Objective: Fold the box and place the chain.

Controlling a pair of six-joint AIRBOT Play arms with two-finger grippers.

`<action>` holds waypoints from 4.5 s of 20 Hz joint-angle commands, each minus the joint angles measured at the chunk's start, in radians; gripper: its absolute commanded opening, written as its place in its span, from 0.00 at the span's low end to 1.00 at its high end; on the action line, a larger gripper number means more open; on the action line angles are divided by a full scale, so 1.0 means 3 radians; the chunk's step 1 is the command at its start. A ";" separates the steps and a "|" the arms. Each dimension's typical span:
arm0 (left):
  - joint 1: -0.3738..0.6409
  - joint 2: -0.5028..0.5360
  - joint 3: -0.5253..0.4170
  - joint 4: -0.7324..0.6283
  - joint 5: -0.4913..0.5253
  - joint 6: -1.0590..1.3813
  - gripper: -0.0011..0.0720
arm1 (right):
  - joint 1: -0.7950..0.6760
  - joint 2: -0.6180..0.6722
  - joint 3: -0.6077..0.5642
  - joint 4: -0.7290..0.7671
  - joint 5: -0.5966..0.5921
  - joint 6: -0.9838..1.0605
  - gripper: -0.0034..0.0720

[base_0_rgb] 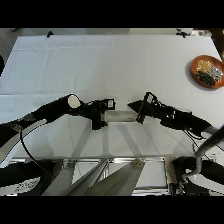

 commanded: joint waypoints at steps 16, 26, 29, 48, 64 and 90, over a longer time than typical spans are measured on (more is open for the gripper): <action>-0.0001 -0.0001 -0.0003 0.0017 0.0010 -0.0001 0.20 | -0.0022 0.1713 0.0017 -0.4058 0.0636 0.3241 0.06; -0.0001 -0.0001 -0.0003 0.0017 0.0010 -0.0001 0.20 | -0.0038 0.1189 0.0015 -0.4382 -0.0251 0.2810 0.67; -0.0001 -0.0001 -0.0003 0.0015 0.0010 -0.0001 0.20 | -0.0038 0.1059 0.0015 -0.3741 -0.0523 0.2338 0.56; -0.0001 -0.0001 -0.0003 0.0015 0.0010 -0.0001 0.20 | -0.0037 0.0641 0.0015 -0.2533 0.0000 0.1217 0.28; -0.0001 -0.0001 -0.0003 0.0015 0.0010 -0.0001 0.20 | 0.0197 0.0553 0.0015 -0.2132 -0.0272 0.0787 0.50; -0.0001 -0.0001 -0.0003 0.0017 0.0010 -0.0001 0.20 | -0.0989 0.2984 0.0015 -0.4370 0.0692 0.5807 0.06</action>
